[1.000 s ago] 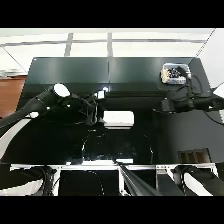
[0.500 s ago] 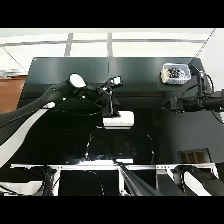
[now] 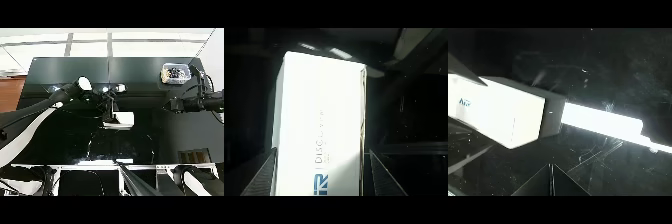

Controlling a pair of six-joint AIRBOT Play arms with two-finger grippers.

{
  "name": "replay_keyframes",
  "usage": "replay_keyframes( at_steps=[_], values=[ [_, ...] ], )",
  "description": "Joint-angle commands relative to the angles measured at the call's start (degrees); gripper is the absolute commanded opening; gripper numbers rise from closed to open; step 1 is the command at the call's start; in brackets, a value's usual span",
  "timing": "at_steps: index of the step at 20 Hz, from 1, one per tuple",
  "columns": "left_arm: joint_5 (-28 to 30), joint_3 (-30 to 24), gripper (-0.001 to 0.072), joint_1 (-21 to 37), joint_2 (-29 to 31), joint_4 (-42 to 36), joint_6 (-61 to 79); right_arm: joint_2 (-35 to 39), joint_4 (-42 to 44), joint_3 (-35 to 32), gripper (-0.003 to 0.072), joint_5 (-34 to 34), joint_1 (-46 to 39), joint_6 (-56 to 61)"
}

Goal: Fold the box and place the chain.

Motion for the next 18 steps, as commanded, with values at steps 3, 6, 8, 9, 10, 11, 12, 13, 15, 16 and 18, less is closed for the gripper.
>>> replay_keyframes(
  at_steps=[3, 6, 8, 9, 10, 11, 12, 13, 15, 16, 18],
  values=[
    [-0.7, 2.2, 0.071, -2.7, -0.1, 5.7, -3.6, 0.0, 0.0, 0.1, 0.0018, 0.2, 0.0, 0.0],
    [-1.7, 4.3, 0.0709, -4.2, -0.1, 9.9, -4.9, 0.0, 0.0, 0.1, 0.0018, 0.2, 0.0, 0.0],
    [-2.7, 5.1, 0.071, -4.8, -0.1, 11.6, -4.8, 0.0, 0.0, 0.1, 0.0018, 0.2, 0.0, 0.0],
    [-3.3, 5.2, 0.0709, -5.0, -0.1, 12.9, -4.8, 0.0, 0.0, 0.1, 0.0018, 0.3, 0.0, 0.0],
    [-3.8, 5.2, 0.0709, -5.3, -0.1, 14.3, -4.8, 0.0, 0.0, 0.1, 0.0018, 0.4, 0.0, 0.0],
    [-4.5, 5.2, 0.0709, -5.6, -0.1, 15.4, -4.8, 0.0, 0.0, 0.1, 0.0018, 0.5, 0.0, 0.0],
    [-4.7, 5.2, 0.0709, -5.8, -0.1, 16.6, -4.8, 0.0, 0.0, 0.1, 0.0018, 0.5, 0.0, 0.0],
    [-4.6, 5.2, 0.0709, -6.3, -0.1, 17.8, -4.8, 0.0, 0.0, 0.1, 0.0018, 0.5, 0.0, 0.0],
    [-2.9, 5.1, 0.0709, -7.5, -0.1, 20.5, -5.0, 0.0, 0.0, 0.1, 0.0018, 0.5, 0.0, 0.0],
    [-1.5, 5.1, 0.0709, -8.1, -0.2, 21.3, -5.8, 0.0, 0.0, 0.1, 0.0018, 0.5, 0.0, 0.0],
    [1.9, 4.9, 0.0709, -9.0, -0.5, 21.7, -5.9, 0.0, 0.0, 0.1, 0.0018, 0.5, 0.0, 0.0]
  ],
)
